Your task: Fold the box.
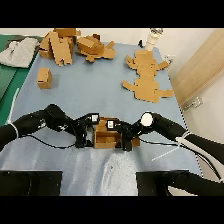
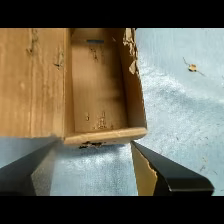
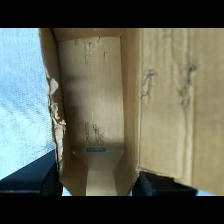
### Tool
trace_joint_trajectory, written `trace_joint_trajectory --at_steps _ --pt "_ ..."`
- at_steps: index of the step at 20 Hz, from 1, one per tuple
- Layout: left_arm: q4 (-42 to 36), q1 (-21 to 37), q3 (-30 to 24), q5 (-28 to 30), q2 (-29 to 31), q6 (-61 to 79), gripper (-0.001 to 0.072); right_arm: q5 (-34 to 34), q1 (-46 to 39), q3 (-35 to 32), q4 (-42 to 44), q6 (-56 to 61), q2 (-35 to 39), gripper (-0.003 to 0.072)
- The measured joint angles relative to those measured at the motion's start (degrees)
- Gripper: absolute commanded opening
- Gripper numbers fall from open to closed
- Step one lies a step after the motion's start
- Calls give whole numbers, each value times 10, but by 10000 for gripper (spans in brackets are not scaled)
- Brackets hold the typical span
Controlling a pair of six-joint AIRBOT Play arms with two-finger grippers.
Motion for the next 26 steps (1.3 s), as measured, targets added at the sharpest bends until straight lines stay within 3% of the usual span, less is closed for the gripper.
trace_joint_trajectory --at_steps 5,10,16,21,26 --pt "-30 6 -37 46 58 6 696 0 0 0 -2 -5 0 468" --pt "-40 -16 -93 73 76 36 696 -2 0 0 -2 -3 0 468" --pt "-32 -32 -106 86 83 56 696 -4 0 0 -2 -3 0 468" --pt "-50 -49 -108 139 83 62 697 -5 0 0 1 -3 0 468" --pt "-56 -54 -108 137 83 63 696 -7 0 0 2 -3 0 468"
